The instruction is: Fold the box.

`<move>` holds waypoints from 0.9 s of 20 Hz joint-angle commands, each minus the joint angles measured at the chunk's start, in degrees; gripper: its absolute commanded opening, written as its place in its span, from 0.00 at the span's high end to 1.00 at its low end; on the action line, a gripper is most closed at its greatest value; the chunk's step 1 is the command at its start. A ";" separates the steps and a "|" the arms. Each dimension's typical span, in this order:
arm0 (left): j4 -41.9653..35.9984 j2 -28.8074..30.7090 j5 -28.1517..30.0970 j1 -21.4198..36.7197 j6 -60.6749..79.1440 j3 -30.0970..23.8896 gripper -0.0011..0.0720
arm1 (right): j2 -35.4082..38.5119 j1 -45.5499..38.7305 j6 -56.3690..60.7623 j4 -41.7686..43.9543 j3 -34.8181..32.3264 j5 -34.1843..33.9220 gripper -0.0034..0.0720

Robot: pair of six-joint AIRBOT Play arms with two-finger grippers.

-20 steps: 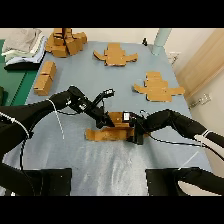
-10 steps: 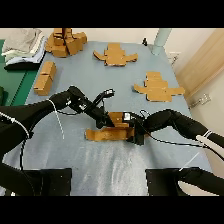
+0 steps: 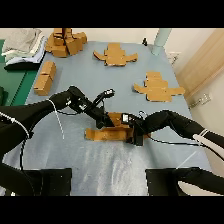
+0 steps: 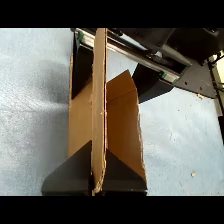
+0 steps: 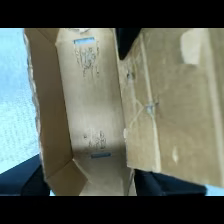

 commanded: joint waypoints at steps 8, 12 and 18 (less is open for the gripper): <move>0.02 -0.02 0.04 0.02 0.00 0.07 0.96 | -1.40 0.07 -2.58 -1.14 0.00 1.64 0.26; 0.00 -0.02 0.04 0.02 0.00 0.07 0.96 | -1.68 0.07 -2.58 -1.33 0.00 1.64 0.33; 0.02 -0.02 0.07 0.02 0.00 0.07 0.96 | -1.62 0.07 -2.56 -1.38 0.00 1.62 0.33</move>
